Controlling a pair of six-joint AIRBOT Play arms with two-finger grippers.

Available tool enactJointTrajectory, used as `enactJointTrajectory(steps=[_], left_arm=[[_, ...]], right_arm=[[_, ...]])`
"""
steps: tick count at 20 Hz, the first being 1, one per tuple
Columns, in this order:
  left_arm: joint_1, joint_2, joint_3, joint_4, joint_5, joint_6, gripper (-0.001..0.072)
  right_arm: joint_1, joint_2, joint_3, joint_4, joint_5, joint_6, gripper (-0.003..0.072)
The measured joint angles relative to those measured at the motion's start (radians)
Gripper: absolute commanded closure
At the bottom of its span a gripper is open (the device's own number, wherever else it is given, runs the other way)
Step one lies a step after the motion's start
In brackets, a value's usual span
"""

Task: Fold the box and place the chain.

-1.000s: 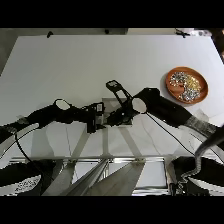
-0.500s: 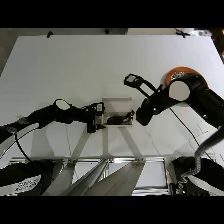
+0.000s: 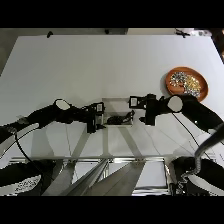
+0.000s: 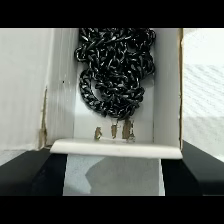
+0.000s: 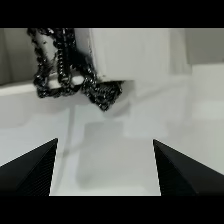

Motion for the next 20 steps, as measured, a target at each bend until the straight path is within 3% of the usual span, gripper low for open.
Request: enactJointTrajectory(steps=[5,13,14,15,20], left_arm=[[0.000,0.000,0.000,0.000,0.000,0.000,0.0323],[0.000,0.000,0.000,0.000,0.000,0.000,0.0323],[0.000,0.000,0.000,0.000,0.000,0.000,0.0323],[0.000,0.000,0.000,0.000,0.000,0.000,0.0323],[0.000,0.000,0.000,0.000,0.000,0.000,0.0323]], right_arm=[[-0.004,-0.096,-0.023,0.140,-0.105,-0.194,0.0023],[-0.004,-0.142,-0.028,0.275,-0.143,-0.303,0.0045],[-0.003,-0.143,-0.028,0.283,-0.145,-0.306,0.0082],[-0.003,-0.143,-0.028,0.290,-0.146,-0.308,0.0182],[-0.002,-0.145,-0.028,0.313,-0.150,-0.314,0.0498]])
